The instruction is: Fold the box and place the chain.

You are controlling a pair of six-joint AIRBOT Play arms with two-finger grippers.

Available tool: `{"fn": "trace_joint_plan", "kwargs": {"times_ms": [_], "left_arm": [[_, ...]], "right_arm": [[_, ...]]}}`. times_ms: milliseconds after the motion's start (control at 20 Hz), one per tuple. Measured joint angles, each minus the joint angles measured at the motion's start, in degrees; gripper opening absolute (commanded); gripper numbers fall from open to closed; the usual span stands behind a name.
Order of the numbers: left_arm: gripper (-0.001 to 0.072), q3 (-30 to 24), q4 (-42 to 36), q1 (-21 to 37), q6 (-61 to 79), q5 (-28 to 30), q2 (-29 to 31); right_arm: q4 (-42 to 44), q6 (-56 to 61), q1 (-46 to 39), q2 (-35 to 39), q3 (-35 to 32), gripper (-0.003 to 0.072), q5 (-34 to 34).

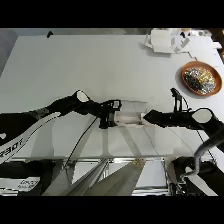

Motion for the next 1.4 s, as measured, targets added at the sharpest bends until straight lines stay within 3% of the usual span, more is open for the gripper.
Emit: {"fn": "trace_joint_plan", "kwargs": {"times_ms": [450,950,1400], "left_arm": [[0.0211,0.0,0.0,0.0,0.0,0.0,0.0],[0.0211,0.0,0.0,0.0,0.0,0.0,0.0],[0.0211,0.0,0.0,0.0,0.0,0.0,0.0]], "right_arm": [[-0.6,1.4,6.6,-2.2,1.4,0.0486,-2.4],[-20.2,18.4,19.0,-12.9,14.1,0.0455,1.5],[-36.0,34.9,26.4,-22.3,23.5,0.0394,10.4]]}}
